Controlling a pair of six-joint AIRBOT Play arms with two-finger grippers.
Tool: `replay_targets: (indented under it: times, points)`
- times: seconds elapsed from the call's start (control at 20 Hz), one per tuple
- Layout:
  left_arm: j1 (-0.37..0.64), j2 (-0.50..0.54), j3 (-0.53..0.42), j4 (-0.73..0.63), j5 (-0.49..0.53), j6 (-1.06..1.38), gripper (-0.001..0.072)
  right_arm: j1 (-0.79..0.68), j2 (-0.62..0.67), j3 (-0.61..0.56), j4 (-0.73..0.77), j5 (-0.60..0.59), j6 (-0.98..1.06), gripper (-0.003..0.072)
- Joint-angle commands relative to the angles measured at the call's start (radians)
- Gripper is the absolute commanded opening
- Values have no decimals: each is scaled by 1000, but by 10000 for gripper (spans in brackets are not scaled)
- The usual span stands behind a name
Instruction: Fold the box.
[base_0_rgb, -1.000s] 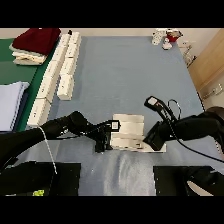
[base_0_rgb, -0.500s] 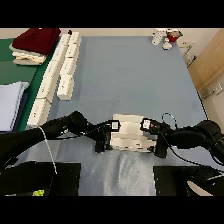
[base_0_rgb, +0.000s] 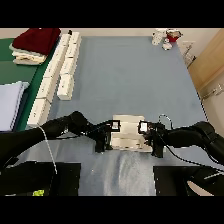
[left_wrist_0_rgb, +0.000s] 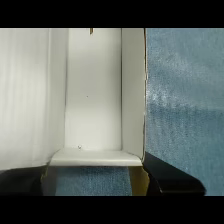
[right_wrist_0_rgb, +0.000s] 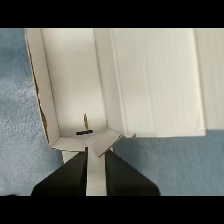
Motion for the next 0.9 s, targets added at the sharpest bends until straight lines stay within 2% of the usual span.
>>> replay_targets:
  times: [0.0, 0.35, 0.4, 0.5, 0.55, 0.85]
  points:
    - [0, -1, 0, 0, 0, 0, 353, 1, -2, -1, 58, 36, -36, 154]
    - [0, -1, 0, 0, 0, 0, 352, 1, -25, 0, 129, 61, -97, 162]
    - [0, -1, 0, 0, 0, 0, 353, 1, -31, 0, 142, 61, -110, 187]
    - [0, -1, 0, 0, 0, 0, 352, 1, -42, 0, 158, 71, -132, 541]
    - [0, -1, 0, 0, 0, 0, 352, 1, -46, 0, 157, 73, -141, 572]
    - [0, -1, 0, 0, 0, 0, 352, 1, -47, 0, 155, 75, -140, 572]
